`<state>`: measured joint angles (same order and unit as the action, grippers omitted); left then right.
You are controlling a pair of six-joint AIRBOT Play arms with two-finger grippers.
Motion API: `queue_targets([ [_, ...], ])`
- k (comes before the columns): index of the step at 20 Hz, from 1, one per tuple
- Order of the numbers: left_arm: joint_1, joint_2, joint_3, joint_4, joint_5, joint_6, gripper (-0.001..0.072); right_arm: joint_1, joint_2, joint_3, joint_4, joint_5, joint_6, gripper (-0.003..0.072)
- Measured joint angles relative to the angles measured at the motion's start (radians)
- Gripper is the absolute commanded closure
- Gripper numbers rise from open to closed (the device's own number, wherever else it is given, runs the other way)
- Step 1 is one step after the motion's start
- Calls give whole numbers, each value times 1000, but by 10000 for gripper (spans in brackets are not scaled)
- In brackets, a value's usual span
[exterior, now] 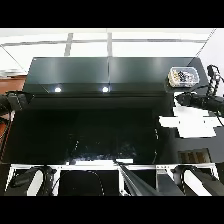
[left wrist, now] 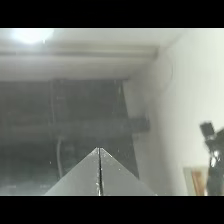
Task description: Fold the box and place the chain.
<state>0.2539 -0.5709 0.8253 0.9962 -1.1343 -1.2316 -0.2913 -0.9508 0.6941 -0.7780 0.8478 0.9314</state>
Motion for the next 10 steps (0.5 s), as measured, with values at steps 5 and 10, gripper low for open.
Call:
queue_targets([
  [5, 0, 11, -18, -9, 35, -6, 682, 0, 0, 0, 0, 0, 0, 672],
  [10, 0, -2, -46, -15, 116, -6, 682, 0, 0, 0, 0, 0, 0, 672],
])
